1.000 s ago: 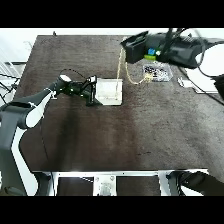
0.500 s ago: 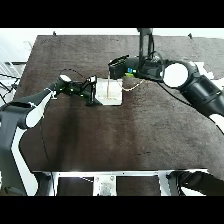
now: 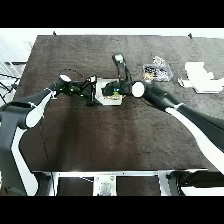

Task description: Fold the box and place the chain.

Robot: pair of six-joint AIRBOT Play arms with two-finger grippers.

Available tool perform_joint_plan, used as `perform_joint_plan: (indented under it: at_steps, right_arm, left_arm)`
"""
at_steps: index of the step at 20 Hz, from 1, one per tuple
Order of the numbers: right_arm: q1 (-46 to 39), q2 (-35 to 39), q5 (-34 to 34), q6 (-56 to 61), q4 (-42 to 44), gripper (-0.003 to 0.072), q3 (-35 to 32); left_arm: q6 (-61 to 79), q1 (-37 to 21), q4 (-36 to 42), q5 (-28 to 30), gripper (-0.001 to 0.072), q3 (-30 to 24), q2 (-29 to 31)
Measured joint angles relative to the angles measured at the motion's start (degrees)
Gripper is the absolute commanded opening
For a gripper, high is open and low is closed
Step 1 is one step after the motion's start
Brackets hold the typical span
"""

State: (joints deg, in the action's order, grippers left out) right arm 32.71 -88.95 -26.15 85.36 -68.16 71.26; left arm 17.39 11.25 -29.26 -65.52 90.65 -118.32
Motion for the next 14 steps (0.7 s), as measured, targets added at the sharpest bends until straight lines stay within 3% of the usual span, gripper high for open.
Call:
perform_joint_plan:
  at_steps: [1,2,5,8,14]
  right_arm:
    - [-0.1,-1.8,0.6,0.0,0.0,0.0375,-0.3]
    - [-0.2,-3.0,0.9,0.0,0.0,0.0504,-0.5]
    - [-1.7,-2.9,1.2,0.0,-0.3,0.0493,-0.8]
    - [-5.3,1.6,0.8,-0.1,-2.7,0.0493,-1.2]
    - [-20.0,4.5,1.1,4.2,-6.4,0.0495,-3.9]
  left_arm:
    - [0.0,0.0,0.0,0.0,0.0286,0.0,0.0]
    - [0.0,0.0,0.0,0.0,0.0286,0.0,0.0]
    - [0.0,0.0,0.0,0.0,0.0286,0.0,0.0]
    - [0.0,0.0,0.0,0.0,0.0285,0.0,0.0]
    - [0.0,0.0,0.0,0.0,0.0285,0.0,0.0]
